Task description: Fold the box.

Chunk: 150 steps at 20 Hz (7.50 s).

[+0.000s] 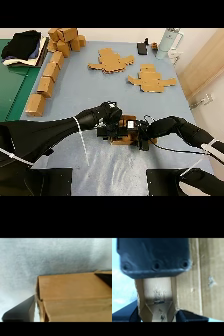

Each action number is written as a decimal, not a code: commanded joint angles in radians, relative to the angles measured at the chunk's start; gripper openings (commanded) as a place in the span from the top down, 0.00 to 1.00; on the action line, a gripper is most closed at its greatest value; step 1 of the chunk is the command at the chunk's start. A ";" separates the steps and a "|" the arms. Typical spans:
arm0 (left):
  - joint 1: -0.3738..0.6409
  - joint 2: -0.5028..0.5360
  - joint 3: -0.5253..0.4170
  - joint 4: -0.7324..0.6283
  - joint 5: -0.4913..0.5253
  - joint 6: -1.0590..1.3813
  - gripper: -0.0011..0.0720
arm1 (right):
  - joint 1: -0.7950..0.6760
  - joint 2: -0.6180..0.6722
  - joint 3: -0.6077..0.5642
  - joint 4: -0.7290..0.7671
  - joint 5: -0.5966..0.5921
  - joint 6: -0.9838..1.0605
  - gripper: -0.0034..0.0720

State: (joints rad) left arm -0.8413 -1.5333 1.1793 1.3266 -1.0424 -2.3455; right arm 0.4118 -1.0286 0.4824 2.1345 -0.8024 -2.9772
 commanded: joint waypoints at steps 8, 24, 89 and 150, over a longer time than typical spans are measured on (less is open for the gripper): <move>-0.032 -0.002 0.000 0.069 0.066 -0.015 0.51 | 0.000 0.000 0.000 -0.003 0.001 0.002 0.28; -0.082 -0.016 0.000 0.245 -0.024 -0.187 0.66 | 0.000 0.000 0.000 -0.003 0.001 0.001 0.28; -0.022 -0.026 0.178 0.162 -0.271 -0.109 0.14 | 0.000 0.000 0.000 -0.003 0.001 0.002 0.28; 0.330 0.230 -0.571 -1.038 0.395 2.823 0.02 | 0.000 0.000 0.000 -0.007 0.001 0.001 0.28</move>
State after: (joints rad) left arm -0.4892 -1.2877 0.5926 0.2882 -0.6460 0.4786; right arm 0.4118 -1.0286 0.4824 2.1277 -0.8017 -2.9761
